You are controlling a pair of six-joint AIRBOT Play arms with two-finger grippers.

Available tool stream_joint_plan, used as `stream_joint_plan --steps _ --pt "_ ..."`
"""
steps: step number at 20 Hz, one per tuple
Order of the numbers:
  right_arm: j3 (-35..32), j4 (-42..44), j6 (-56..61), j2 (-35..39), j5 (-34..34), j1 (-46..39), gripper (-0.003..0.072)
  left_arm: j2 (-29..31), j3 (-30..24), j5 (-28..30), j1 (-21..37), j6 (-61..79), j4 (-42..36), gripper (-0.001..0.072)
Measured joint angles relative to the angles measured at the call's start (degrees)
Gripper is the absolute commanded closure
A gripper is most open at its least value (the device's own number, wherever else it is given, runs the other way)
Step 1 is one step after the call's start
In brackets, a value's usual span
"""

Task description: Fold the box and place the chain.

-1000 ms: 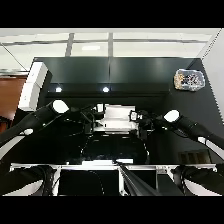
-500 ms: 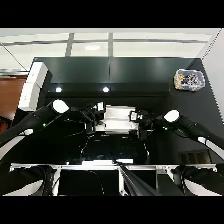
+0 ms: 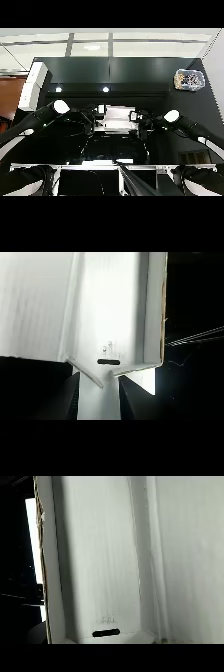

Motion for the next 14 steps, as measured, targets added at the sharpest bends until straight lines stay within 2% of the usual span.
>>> stream_joint_plan --steps 5,8,14 --pt "0.00 -0.09 0.00 0.00 0.00 0.00 0.0559 -0.92 -0.04 -2.99 -0.42 -0.04 -0.42 0.0398" --pt "0.00 -0.11 0.00 0.00 0.00 0.00 0.0559 -1.86 -0.04 -4.33 -0.42 -0.94 -1.75 0.0434" --pt "0.00 -0.15 0.15 0.04 -0.17 -0.07 0.0559 -2.78 -0.07 -2.19 -0.42 -1.38 -6.34 0.0433"
